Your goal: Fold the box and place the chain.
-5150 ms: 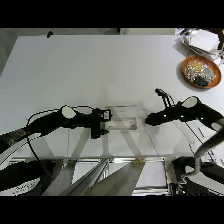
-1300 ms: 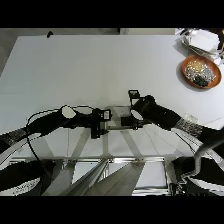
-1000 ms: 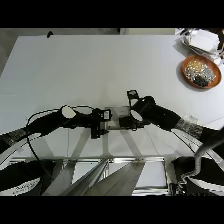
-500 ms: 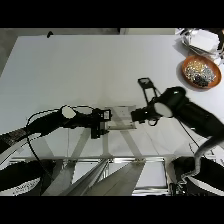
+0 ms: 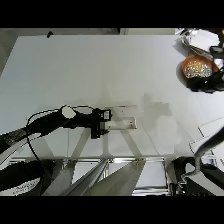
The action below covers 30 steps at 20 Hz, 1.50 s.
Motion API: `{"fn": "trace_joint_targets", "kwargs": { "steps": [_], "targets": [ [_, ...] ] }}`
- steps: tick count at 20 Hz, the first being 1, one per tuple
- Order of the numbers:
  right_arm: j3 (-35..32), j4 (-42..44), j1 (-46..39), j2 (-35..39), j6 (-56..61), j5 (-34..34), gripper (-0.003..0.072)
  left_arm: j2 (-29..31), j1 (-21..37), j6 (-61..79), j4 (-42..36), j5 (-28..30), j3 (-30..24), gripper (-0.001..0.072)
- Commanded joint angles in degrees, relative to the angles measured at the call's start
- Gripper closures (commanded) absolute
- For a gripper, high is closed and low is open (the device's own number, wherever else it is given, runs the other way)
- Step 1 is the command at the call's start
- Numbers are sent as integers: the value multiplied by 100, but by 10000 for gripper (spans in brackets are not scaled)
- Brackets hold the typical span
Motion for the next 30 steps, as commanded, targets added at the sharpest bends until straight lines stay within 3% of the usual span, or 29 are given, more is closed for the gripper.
{"fn": "trace_joint_targets", "kwargs": {
  "steps": [1, 8, 14, 20, 21, 22, 23, 26, 30],
  "targets": [
    [634, 780, -1620, -1167, -905, -417, 355, 0, -2, 0, 0, 2, 2, 573],
    [2448, 990, -1327, -3032, -833, -474, 371, -2, -4, 0, 0, 0, 2, 573],
    [2671, 927, -1239, -3613, -407, -170, 392, 0, -4, 0, 0, 0, 2, 573],
    [2669, 850, -1239, -3755, -365, 105, 427, 0, -4, 0, 0, 0, 2, 573],
    [2669, 820, -1239, -3762, -365, 107, 464, 0, -4, 0, 0, 0, 2, 573],
    [2669, 820, -1239, -3766, -374, 103, 602, 0, -4, 0, 0, 0, 2, 573],
    [2671, 822, -1239, -3766, -389, 87, 668, 0, -4, 0, 0, 0, 2, 573],
    [2673, 863, -1239, -3670, -407, 251, 669, 0, -4, 0, 0, 0, 2, 573],
    [2673, 997, -1235, -2968, -850, 763, 669, 0, -4, 0, 0, 0, 2, 573]
  ]
}}
